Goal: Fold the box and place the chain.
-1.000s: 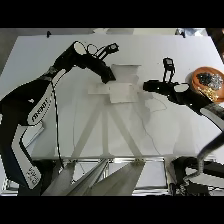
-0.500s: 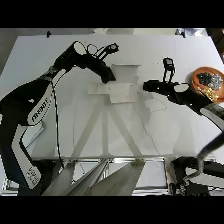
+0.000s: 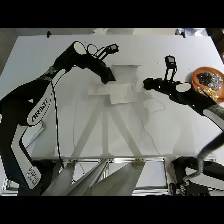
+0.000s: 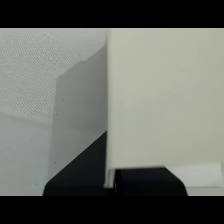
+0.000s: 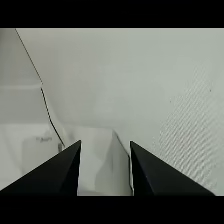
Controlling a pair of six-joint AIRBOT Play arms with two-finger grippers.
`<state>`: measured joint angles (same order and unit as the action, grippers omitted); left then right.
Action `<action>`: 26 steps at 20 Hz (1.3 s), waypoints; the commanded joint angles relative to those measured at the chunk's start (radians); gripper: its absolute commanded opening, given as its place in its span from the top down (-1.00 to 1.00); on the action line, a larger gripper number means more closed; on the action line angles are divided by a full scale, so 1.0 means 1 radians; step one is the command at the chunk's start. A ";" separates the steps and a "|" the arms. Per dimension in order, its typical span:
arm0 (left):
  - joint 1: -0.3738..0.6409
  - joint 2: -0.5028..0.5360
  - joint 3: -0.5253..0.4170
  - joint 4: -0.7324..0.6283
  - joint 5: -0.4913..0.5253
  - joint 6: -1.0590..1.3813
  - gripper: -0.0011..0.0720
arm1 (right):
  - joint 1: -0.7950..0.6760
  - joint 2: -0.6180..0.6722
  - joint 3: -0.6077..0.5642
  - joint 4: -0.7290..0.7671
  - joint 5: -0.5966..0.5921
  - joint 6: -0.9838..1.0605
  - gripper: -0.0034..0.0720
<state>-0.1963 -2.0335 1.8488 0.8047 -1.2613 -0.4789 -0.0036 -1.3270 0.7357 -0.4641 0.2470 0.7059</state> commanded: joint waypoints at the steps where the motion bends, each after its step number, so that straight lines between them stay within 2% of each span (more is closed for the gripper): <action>1: 0.008 0.023 0.000 -0.007 -0.058 0.064 0.97 | -0.015 0.089 0.001 -0.074 -0.007 0.000 0.00; 4: 0.011 0.062 0.000 -0.037 -0.122 0.127 0.97 | -0.054 0.186 0.001 -0.154 -0.007 0.000 0.00; 8: 0.011 0.087 0.000 -0.227 -0.123 0.220 0.98 | -0.131 0.276 0.001 -0.188 0.000 0.000 0.01; 9: 0.007 0.085 -0.003 -0.240 -0.119 0.238 0.98 | -0.150 0.288 0.001 -0.188 0.003 0.000 0.01; 13: -0.010 0.085 -0.100 -0.212 -0.080 0.277 0.98 | -0.202 0.293 0.001 -0.189 0.061 0.000 0.01; 18: -0.024 0.086 -0.231 -0.142 0.084 0.285 0.98 | -0.212 0.293 0.001 -0.223 0.108 0.000 0.01; 26: -0.020 0.083 -0.257 -0.120 0.168 0.298 0.98 | -0.212 0.293 0.001 -0.238 0.109 0.003 0.02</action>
<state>-0.2165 -1.9488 1.5990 0.6800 -1.1481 -0.1856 -0.2153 -1.0348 0.7357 -0.6975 0.3531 0.7067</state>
